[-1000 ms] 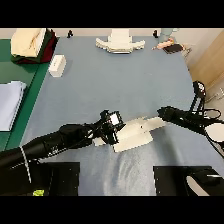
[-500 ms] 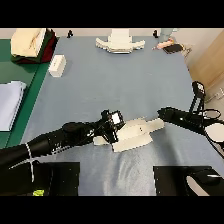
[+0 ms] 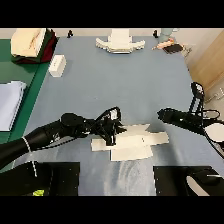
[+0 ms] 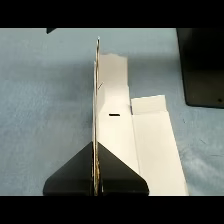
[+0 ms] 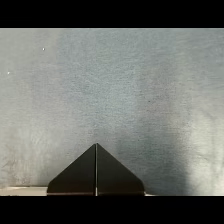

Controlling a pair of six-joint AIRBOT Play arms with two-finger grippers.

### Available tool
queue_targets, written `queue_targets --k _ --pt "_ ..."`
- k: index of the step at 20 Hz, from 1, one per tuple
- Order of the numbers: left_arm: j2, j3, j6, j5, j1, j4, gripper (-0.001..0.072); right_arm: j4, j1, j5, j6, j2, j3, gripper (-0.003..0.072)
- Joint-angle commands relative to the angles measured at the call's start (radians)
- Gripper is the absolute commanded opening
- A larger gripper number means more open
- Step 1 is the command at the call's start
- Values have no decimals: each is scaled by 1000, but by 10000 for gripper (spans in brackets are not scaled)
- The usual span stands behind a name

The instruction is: Fold the box.

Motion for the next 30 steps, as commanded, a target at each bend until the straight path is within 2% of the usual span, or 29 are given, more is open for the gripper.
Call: queue_targets --k 1,5,9,21,25,30 --pt "0 26 -145 -119 68 184 13 -1 0 6 1 0 0 2" --pt "-5 26 -129 -146 67 193 14 -1 0 11 1 0 0 2" --pt "-6 16 -128 -111 66 175 13 -1 0 12 0 0 0 2" --pt "-23 -9 -101 -108 42 169 16 -1 0 23 -6 0 0 2" --pt "-19 -8 -101 -39 44 169 16 -1 0 27 -10 0 0 2" --pt "5 -6 -101 -34 44 168 16 -1 0 28 -17 0 0 2"
